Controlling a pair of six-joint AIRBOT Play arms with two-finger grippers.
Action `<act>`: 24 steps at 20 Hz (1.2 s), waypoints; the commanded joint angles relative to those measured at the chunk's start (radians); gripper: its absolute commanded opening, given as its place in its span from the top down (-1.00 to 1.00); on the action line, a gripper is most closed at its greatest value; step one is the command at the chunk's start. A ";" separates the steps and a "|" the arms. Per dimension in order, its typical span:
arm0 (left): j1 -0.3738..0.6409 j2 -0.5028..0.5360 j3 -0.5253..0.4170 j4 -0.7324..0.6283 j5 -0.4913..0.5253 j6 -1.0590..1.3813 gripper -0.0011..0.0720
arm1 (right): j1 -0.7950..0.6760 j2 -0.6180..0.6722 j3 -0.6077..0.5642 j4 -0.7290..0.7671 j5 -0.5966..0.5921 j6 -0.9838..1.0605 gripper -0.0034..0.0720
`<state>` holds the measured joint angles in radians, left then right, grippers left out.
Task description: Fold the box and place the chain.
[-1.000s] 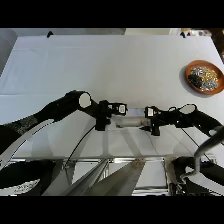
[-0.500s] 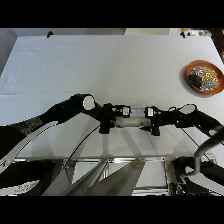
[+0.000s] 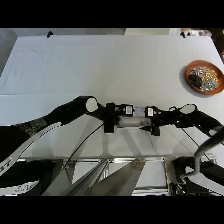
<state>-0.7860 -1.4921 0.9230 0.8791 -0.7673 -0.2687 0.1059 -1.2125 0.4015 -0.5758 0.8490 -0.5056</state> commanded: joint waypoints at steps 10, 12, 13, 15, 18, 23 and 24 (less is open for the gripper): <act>-0.028 -0.023 0.000 -0.041 0.016 -0.057 -0.44 | 0.000 0.000 0.001 0.000 0.000 0.000 0.12; -0.024 -0.006 0.000 -0.039 -0.010 -0.098 -0.31 | 0.000 0.000 0.001 0.000 0.000 0.000 0.12; -0.018 0.009 0.000 -0.029 -0.032 -0.126 -0.03 | 0.000 0.000 0.001 0.000 0.000 0.000 0.12; 0.004 0.055 0.000 -0.024 -0.107 -0.173 0.65 | 0.000 0.000 0.001 0.000 0.000 0.000 0.12; 0.048 0.144 0.000 0.015 -0.215 -0.298 0.96 | 0.000 0.000 0.001 0.000 0.000 0.000 0.12; 0.179 0.294 0.000 0.203 -0.297 -0.877 0.96 | 0.000 0.000 0.001 0.000 0.000 0.000 0.12; 0.217 0.318 -0.005 0.248 -0.318 -0.971 0.96 | 0.000 0.000 0.001 0.000 0.000 0.000 0.12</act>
<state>-0.6476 -1.2480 0.9218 0.9989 -1.0157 -0.9077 0.1059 -1.2125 0.4019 -0.5755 0.8490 -0.5056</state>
